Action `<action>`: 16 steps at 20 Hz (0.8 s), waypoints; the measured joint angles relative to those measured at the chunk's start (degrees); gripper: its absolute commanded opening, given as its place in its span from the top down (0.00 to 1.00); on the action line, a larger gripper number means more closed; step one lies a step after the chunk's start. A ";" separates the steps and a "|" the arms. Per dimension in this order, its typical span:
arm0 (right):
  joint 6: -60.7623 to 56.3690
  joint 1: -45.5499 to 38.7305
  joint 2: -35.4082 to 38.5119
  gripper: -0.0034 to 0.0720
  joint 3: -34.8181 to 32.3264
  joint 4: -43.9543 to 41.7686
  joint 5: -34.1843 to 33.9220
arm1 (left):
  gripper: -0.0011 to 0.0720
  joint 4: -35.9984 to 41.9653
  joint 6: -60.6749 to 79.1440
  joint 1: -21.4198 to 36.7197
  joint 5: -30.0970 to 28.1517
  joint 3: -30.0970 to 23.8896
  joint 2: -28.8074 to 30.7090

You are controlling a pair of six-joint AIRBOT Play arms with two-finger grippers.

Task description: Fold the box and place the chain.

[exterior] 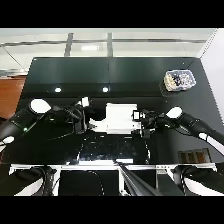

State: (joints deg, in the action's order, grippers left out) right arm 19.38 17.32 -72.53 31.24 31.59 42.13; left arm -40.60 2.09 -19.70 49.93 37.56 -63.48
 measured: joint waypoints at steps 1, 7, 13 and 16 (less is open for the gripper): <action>0.00 0.00 0.00 0.65 0.00 0.00 0.00 | 0.02 -1.03 1.38 -0.90 -1.01 0.22 -0.79; 0.00 0.00 0.00 0.65 0.00 0.00 0.00 | 0.08 -4.04 1.16 -6.45 -3.34 2.25 -5.62; 0.00 0.00 0.00 0.65 0.00 0.00 0.02 | 0.51 -5.40 -4.15 -9.97 -4.74 2.82 -7.06; 0.00 0.00 0.00 0.65 0.00 0.00 0.00 | 0.68 -3.96 -4.92 -10.43 -4.83 2.89 -7.26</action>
